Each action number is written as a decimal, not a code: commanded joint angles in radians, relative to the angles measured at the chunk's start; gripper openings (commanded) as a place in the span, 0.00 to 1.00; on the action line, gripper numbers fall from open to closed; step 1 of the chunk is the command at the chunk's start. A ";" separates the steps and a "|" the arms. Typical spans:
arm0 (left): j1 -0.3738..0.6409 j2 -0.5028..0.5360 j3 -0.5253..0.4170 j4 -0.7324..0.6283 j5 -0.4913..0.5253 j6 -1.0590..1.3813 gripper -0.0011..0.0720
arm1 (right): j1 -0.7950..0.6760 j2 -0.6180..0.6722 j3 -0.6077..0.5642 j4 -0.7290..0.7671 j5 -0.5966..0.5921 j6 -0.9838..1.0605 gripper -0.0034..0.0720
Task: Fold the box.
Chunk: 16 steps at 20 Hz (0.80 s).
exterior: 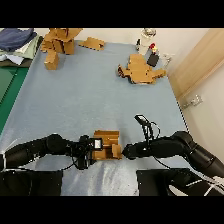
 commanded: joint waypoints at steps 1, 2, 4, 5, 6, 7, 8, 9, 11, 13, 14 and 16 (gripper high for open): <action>0.000 0.000 0.000 0.000 0.000 0.000 0.73 | 0.000 0.000 0.017 0.013 -0.001 0.003 0.53; 0.000 0.000 0.000 0.000 0.000 0.000 0.73 | 0.000 -0.006 0.017 0.017 0.002 0.003 0.53; 0.000 0.000 0.000 0.000 0.000 0.000 0.73 | 0.000 -0.037 0.017 0.034 0.016 0.003 0.63; 0.000 0.000 0.000 0.000 0.000 0.000 0.73 | 0.000 -0.057 0.017 0.051 0.036 0.003 0.63; 0.000 0.000 0.000 0.000 0.000 0.000 0.73 | 0.002 -0.082 0.021 0.064 0.058 0.002 0.63; 0.000 0.000 0.000 0.000 0.000 0.000 0.73 | 0.013 -0.106 0.037 0.057 0.069 -0.001 0.63; 0.000 0.000 0.000 0.000 0.000 0.000 0.73 | 0.030 -0.135 0.066 0.035 0.069 0.001 0.60; 0.000 0.000 0.000 0.000 0.000 0.000 0.73 | 0.049 -0.165 0.100 0.011 0.063 0.018 0.58; 0.000 0.000 0.000 0.000 0.000 0.000 0.73 | 0.098 -0.233 0.172 -0.105 0.021 0.152 0.57; 0.000 0.000 0.000 0.000 0.000 0.000 0.73 | 0.161 -0.300 0.233 -0.209 -0.048 0.289 0.57; 0.000 0.000 0.000 0.000 0.000 0.000 0.73 | 0.196 -0.330 0.259 -0.241 -0.076 0.361 0.57; 0.000 0.000 0.000 0.000 0.000 0.000 0.73 | 0.264 -0.380 0.303 -0.320 -0.117 0.492 0.57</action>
